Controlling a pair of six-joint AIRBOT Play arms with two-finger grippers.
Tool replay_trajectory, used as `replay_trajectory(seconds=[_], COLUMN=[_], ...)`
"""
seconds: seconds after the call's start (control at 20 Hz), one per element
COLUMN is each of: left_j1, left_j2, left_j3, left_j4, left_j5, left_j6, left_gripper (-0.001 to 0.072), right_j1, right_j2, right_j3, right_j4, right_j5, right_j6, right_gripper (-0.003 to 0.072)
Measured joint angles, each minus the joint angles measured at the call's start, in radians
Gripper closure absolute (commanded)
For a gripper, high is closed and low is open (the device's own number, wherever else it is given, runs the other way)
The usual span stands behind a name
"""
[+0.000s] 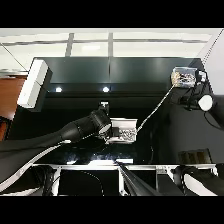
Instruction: Fold the box and place the chain.
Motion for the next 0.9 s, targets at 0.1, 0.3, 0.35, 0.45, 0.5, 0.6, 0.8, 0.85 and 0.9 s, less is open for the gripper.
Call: replay_trajectory(seconds=[0.1, 0.3, 0.35, 0.45, 0.5, 0.6, 0.8, 0.85, 0.9], left_j1=[0.0, 0.0, 0.0, 0.0, 0.0, 0.0, 0.0, 0.0, 0.0], left_j2=[0.0, 0.0, 0.0, 0.0, 0.0, 0.0, 0.0, 0.0, 0.0], left_j3=[0.0, 0.0, 0.0, 0.0, 0.0, 0.0, 0.0, 0.0, 0.0], left_j4=[0.0, 0.0, 0.0, 0.0, 0.0, 0.0, 0.0, 0.0, 0.0], left_j5=[0.0, 0.0, 0.0, -0.001, -0.001, -0.001, -0.001, -0.002, -0.001], left_j6=[0.0, 0.0, 0.0, 0.0, 0.0, 0.0, 0.0, 0.0, 0.0], left_gripper=[0.0678, 0.0678, 0.0678, 0.0678, 0.0678, 0.0678, 0.0679, 0.0678, 0.0678], right_j1=[-0.037, -0.067, -0.069, -0.065, -0.063, -0.059, -0.058, -0.058, -0.06], right_j2=[-0.125, -0.334, -0.373, -0.429, -0.445, -0.467, -0.449, -0.424, -0.394], right_j3=[0.081, 0.261, 0.301, 0.357, 0.375, 0.399, 0.423, 0.426, 0.428], right_j4=[-0.005, 0.033, 0.051, 0.077, 0.086, 0.099, 0.111, 0.112, 0.113], right_j5=[-0.037, -0.061, -0.058, -0.041, -0.034, -0.013, 0.071, 0.092, 0.111], right_j6=[0.01, 0.022, 0.022, 0.019, 0.013, -0.006, -0.066, -0.09, -0.115], right_gripper=[-0.0013, 0.0014, 0.0052, 0.0373, 0.0529, 0.0645, 0.0646, 0.0646, 0.0646])
